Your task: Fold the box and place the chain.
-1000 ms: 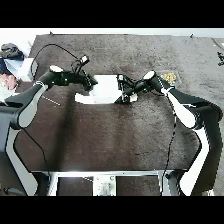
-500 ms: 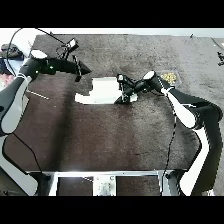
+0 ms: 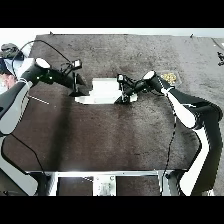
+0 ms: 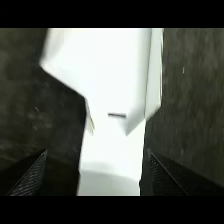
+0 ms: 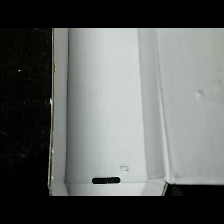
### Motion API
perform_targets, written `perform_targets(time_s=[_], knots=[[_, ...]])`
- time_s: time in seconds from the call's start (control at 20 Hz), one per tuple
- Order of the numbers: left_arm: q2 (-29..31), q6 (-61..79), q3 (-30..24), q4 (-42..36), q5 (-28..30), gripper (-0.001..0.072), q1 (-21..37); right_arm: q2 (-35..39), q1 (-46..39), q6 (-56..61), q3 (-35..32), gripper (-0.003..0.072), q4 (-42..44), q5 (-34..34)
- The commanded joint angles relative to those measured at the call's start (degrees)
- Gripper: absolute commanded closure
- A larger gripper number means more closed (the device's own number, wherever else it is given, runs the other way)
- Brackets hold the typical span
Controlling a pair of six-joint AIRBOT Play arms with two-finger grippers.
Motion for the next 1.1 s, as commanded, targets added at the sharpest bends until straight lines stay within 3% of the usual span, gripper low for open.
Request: perform_targets(time_s=[0.0,0.55,0.8,1.05], knots=[[-0.2,6.4,-3.6,2.0,2.0,-0.0008,-0.3,0.0,0.1,0.0,0.0,0.0223,0.0,0.0],[-0.2,6.1,-3.8,4.5,11.8,-0.0005,-4.1,0.0,0.1,0.0,0.0,0.0223,0.0,0.0],[-0.2,7.7,-3.8,3.3,5.3,-0.0005,-4.8,0.0,0.1,0.0,0.0,0.0223,0.0,0.0],[-0.4,7.6,-3.8,3.4,8.5,-0.0005,-6.1,0.0,0.1,0.0,0.0,0.0223,0.0,0.0]])
